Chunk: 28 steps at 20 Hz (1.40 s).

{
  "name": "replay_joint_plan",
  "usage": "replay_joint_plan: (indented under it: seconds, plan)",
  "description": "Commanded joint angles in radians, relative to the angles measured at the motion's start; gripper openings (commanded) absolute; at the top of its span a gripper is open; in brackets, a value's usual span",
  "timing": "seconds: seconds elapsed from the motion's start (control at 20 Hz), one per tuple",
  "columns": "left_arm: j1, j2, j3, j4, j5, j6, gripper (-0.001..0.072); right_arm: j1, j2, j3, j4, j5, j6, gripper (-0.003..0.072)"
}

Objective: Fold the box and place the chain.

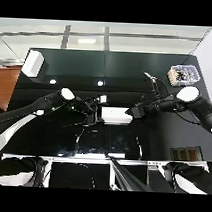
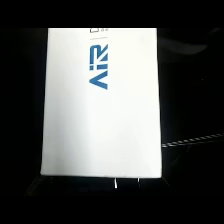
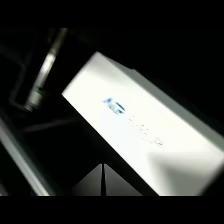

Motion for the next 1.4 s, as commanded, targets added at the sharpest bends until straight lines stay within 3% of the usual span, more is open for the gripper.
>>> replay_joint_plan:
  seconds: [0.0, 0.35, 1.0, 1.1, 1.25, 1.3, 1.35]
  plan:
    - [0.000, 0.001, 0.000, 0.000, 0.001, 0.000, 0.0395, -0.010, -0.082, -0.007, 0.215, 0.027, 0.054, 0.0011]
    - [0.000, 0.000, 0.000, 0.000, 0.001, 0.000, 0.0395, -0.010, -0.196, -0.007, 0.021, 0.001, 0.198, 0.0011]
    - [0.000, 0.000, 0.000, -0.020, -0.004, 0.000, 0.0398, 0.016, -0.216, -0.007, -0.034, -0.103, 0.216, 0.0011]
    - [0.000, 0.000, 0.000, -0.030, -0.003, -0.001, 0.0398, 0.008, -0.212, 0.003, -0.034, -0.062, 0.208, 0.0011]
    - [0.002, 0.002, 0.000, -0.028, -0.002, -0.001, 0.0400, -0.072, -0.168, 0.072, -0.038, 0.129, 0.161, 0.0012]
    - [0.002, 0.003, 0.000, -0.026, -0.002, -0.001, 0.0422, -0.119, -0.134, 0.095, -0.050, 0.180, 0.158, 0.0012]
    - [0.002, 0.005, 0.000, -0.026, -0.002, 0.000, 0.0498, -0.171, -0.095, 0.108, -0.064, 0.207, 0.159, 0.0012]
